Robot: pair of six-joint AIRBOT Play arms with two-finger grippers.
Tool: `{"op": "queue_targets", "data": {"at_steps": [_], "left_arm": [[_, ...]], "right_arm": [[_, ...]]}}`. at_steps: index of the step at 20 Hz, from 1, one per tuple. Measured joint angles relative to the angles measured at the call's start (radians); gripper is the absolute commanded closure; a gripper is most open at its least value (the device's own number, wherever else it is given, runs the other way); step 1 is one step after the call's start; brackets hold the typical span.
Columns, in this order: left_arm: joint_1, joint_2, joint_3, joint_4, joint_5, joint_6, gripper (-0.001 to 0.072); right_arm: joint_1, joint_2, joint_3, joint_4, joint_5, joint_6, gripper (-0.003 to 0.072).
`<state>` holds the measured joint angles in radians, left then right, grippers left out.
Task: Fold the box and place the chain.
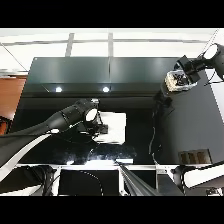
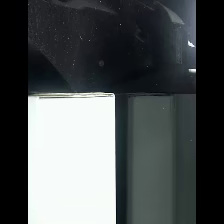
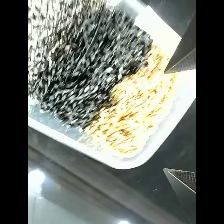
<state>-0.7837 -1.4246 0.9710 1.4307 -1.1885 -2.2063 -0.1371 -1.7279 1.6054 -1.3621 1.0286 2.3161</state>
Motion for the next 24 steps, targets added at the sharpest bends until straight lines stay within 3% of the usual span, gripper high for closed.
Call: {"op": "queue_targets", "data": {"at_steps": [11, 13, 14, 17, 19, 24], "left_arm": [[0.0, 0.0, 0.0, 0.0, 0.0, 0.0, 0.0682], [0.0, 0.0, 0.0, 0.0, 0.0, 0.0, 0.0682], [0.0, 0.0, 0.0, 0.0, 0.0, 0.0, 0.0682], [0.0, 0.0, 0.0, 0.0, 0.001, 0.0, 0.0682], [0.0, 0.0, 0.0, 0.0, 0.001, 0.0, 0.0682], [0.0, 0.0, 0.0, 0.0, 0.002, 0.0, 0.0682]], "right_arm": [[0.001, -0.127, 0.041, 0.025, -0.009, 0.045, 0.002], [0.006, -0.142, 0.041, 0.027, -0.014, 0.046, 0.0522], [0.008, -0.145, 0.041, 0.028, -0.017, 0.045, 0.0628], [0.011, -0.15, 0.05, 0.063, -0.026, -0.013, 0.0631], [0.012, -0.131, 0.055, 0.082, -0.023, -0.071, 0.0673], [0.012, -0.005, 0.061, 0.085, 0.02, -0.277, 0.0677]]}}
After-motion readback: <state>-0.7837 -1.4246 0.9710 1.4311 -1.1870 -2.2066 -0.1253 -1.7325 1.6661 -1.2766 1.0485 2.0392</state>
